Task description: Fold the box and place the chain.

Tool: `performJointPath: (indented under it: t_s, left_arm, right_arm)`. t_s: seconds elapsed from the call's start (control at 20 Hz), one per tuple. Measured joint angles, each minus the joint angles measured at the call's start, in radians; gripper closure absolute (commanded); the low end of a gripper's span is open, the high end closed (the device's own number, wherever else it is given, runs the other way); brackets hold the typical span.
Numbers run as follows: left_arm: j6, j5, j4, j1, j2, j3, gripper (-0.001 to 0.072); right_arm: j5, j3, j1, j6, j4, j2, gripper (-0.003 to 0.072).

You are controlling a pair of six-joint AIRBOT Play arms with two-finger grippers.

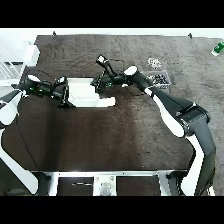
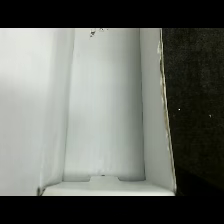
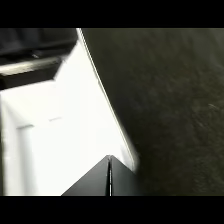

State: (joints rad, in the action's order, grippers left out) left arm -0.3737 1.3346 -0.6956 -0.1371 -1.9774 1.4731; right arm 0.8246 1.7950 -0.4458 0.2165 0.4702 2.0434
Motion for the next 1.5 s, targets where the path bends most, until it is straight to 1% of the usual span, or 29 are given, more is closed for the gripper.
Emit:
performJointPath:
  t_s: [0.25, 0.6, 0.65, 0.7, 0.8, 0.9, 0.95, 1.1, 1.25, 1.35, 1.5]
  left_arm:
    - [0.0, 0.0, 0.001, 0.0, 0.0, 0.0, 0.0182]
    - [0.001, 0.0, 0.001, 0.0, 0.0, 0.0, 0.0182]
    - [0.001, 0.0, 0.002, 0.0, 0.0, 0.0, 0.0182]
    - [0.0, 0.0, 0.001, 0.0, 0.0, 0.0, 0.0183]
    - [0.0, 0.0, 0.001, 0.0, 0.0, 0.0, 0.0183]
    - [0.0, 0.0, 0.001, 0.0, 0.0, 0.0, 0.0183]
    - [0.0, 0.0, 0.001, 0.0, 0.0, 0.0, 0.0182]
    - [0.0, 0.0, 0.001, 0.0, 0.0, 0.0, 0.0182]
    - [0.0, 0.0, 0.0, 0.0, 0.0, 0.0, 0.0182]
    - [0.0, 0.0, 0.001, 0.0, 0.0, 0.0, 0.0182]
    - [0.0, 0.0, 0.0, 0.0, 0.0, 0.0, 0.0182]
  right_arm:
    - [-0.069, 0.0, -0.013, 0.034, 0.085, 0.028, 0.0674]
    - [-0.09, 0.003, -0.015, 0.051, 0.136, 0.04, 0.0673]
    - [-0.088, 0.01, -0.015, 0.051, 0.14, 0.04, 0.0654]
    - [-0.077, 0.018, -0.015, 0.052, 0.141, 0.037, 0.0562]
    - [-0.035, 0.031, -0.014, 0.052, 0.15, 0.01, 0.0487]
    - [0.033, 0.038, -0.012, 0.055, 0.197, -0.033, 0.0049]
    - [0.066, 0.04, -0.008, 0.063, 0.235, -0.056, 0.0011]
    - [0.186, 0.042, 0.005, 0.108, 0.368, -0.116, 0.0011]
    - [0.285, 0.028, 0.024, 0.129, 0.443, -0.141, 0.0011]
    - [0.312, -0.001, 0.023, 0.114, 0.468, -0.144, 0.0012]
    - [0.304, -0.041, 0.017, 0.068, 0.487, -0.132, 0.0012]
